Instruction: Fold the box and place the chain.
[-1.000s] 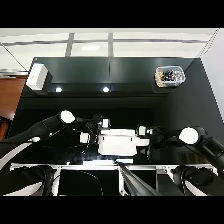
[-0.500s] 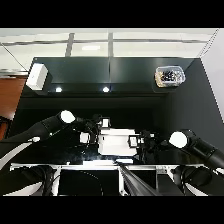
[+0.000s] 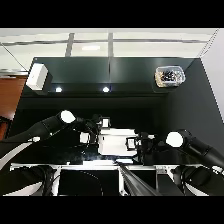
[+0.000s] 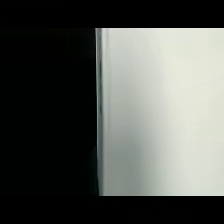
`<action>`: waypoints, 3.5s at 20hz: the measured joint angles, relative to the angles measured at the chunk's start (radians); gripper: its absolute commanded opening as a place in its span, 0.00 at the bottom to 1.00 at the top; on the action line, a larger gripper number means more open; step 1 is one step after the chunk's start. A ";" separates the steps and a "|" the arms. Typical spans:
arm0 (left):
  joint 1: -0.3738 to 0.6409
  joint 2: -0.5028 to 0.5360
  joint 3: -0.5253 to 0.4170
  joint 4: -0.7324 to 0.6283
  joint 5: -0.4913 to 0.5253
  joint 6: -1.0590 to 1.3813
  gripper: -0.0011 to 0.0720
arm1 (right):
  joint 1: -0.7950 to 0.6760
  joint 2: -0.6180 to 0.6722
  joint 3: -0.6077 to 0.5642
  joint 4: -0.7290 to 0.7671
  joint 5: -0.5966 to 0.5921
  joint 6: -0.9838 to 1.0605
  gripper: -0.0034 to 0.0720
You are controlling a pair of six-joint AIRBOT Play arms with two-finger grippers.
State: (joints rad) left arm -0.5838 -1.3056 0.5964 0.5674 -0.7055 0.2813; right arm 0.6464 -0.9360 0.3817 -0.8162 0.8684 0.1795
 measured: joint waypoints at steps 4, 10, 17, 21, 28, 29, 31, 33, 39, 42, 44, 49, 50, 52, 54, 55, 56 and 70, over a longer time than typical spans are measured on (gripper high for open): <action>0.000 0.000 0.000 0.000 0.000 0.000 0.05 | 0.039 -0.019 0.000 0.013 -0.066 0.003 0.84; 0.000 0.000 0.000 0.000 0.000 0.000 0.05 | 0.055 -0.006 0.014 -0.003 -0.117 0.059 0.84; 0.000 0.000 0.000 0.000 -0.001 0.000 0.05 | 0.031 0.053 0.055 -0.124 -0.116 0.181 0.84; 0.000 0.000 0.000 0.000 -0.002 0.000 0.05 | -0.026 0.079 0.066 -0.134 -0.111 0.201 0.84; 0.000 0.000 0.000 0.000 -0.004 -0.001 0.05 | -0.057 0.091 0.071 -0.122 -0.120 0.210 0.84; 0.000 0.000 0.000 0.000 -0.004 -0.001 0.05 | -0.058 0.092 0.073 -0.121 -0.123 0.211 0.84; 0.000 0.000 0.000 0.000 -0.005 -0.001 0.05 | -0.060 0.093 0.075 -0.121 -0.127 0.210 0.84; 0.000 0.000 0.000 0.000 -0.008 0.000 0.05 | -0.060 0.093 0.076 -0.119 -0.134 0.211 0.84; 0.000 0.000 0.000 0.000 -0.007 0.000 0.05 | -0.060 0.086 0.077 -0.079 -0.173 0.209 0.84; 0.000 0.000 0.000 0.000 -0.007 0.000 0.05 | -0.060 0.063 0.077 -0.053 -0.162 0.174 0.84; 0.000 0.000 0.000 0.000 -0.007 0.000 0.05 | -0.060 0.040 0.077 -0.026 -0.155 0.131 0.84; 0.000 0.000 0.000 0.000 -0.007 0.000 0.05 | -0.069 -0.024 0.077 0.034 -0.139 -0.004 0.84; 0.000 0.000 0.000 0.000 -0.007 0.000 0.05 | -0.078 -0.035 0.076 0.043 -0.137 -0.029 0.84; 0.000 0.000 0.000 0.000 -0.006 0.000 0.05 | -0.106 -0.047 0.074 0.074 -0.132 -0.082 0.84; 0.000 0.000 0.000 0.000 -0.006 0.000 0.05 | -0.132 -0.053 0.067 0.124 -0.125 -0.151 0.84; 0.000 0.000 0.000 0.000 -0.006 0.000 0.05 | -0.140 -0.056 0.059 0.155 -0.122 -0.187 0.84; 0.000 0.000 0.000 0.000 -0.006 0.000 0.05 | -0.145 -0.057 0.048 0.183 -0.120 -0.218 0.84; 0.000 0.000 0.000 0.000 -0.005 0.000 0.05 | -0.159 -0.108 -0.030 0.341 -0.152 -0.387 0.84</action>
State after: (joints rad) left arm -0.5838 -1.3060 0.5961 0.5678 -0.7109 0.2817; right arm 0.4877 -1.0435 0.3519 -0.4747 0.7166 -0.2077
